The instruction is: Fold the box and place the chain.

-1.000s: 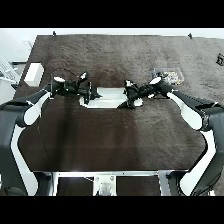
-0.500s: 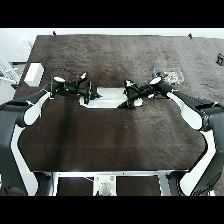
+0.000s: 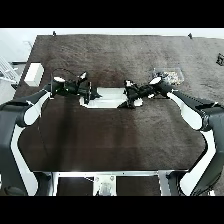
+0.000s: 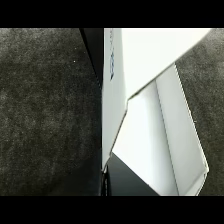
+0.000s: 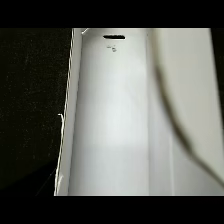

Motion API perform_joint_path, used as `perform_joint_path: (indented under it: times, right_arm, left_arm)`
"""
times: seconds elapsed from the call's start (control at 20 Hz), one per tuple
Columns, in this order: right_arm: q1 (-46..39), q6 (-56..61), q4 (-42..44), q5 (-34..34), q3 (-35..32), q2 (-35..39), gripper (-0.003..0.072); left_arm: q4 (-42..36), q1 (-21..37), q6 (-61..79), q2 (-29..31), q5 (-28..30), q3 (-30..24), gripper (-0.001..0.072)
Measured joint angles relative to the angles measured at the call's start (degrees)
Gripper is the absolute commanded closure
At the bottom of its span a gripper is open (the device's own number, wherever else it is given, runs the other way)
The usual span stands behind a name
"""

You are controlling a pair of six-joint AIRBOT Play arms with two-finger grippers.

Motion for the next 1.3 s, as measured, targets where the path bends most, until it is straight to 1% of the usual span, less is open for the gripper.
perform_joint_path:
  times: [0.5,0.7,0.75,0.8,0.85,1.05,1.15,1.3]
  right_arm:
    - [-0.02,-0.04,0.00,0.00,0.00,0.00,0.0134]
    - [-0.02,-0.02,0.07,0.00,0.00,0.00,0.0133]
    - [-0.02,-0.02,0.09,0.00,0.00,0.00,0.0133]
    - [-0.02,0.02,0.07,-0.11,0.00,0.00,0.0133]
    - [-0.02,0.02,-0.02,-0.09,0.00,0.00,0.0133]
    - [-0.02,0.02,-0.02,-0.07,0.00,0.00,0.0133]
    - [-0.02,0.02,-0.02,-0.07,0.00,0.00,0.0133]
    - [-0.02,0.02,0.00,-0.04,0.00,0.00,0.0133]
  left_arm:
    - [-1.01,0.02,-0.76,-0.04,-0.83,0.00,0.0687]
    - [-2.51,0.04,-0.76,-0.04,-1.29,0.00,0.0685]
    - [-2.99,0.04,-0.76,-0.04,-1.38,0.00,0.0535]
    - [-3.89,0.02,-0.76,-0.04,-1.75,0.00,0.0262]
    - [-4.55,-0.07,-0.79,0.07,-1.70,0.04,0.0241]
    - [-4.83,0.02,-0.79,0.07,-1.75,0.02,0.0245]
    - [-4.79,-0.02,-0.76,0.07,-2.29,0.02,0.0219]
    - [-4.87,0.28,-0.68,0.44,-3.78,0.24,0.0219]
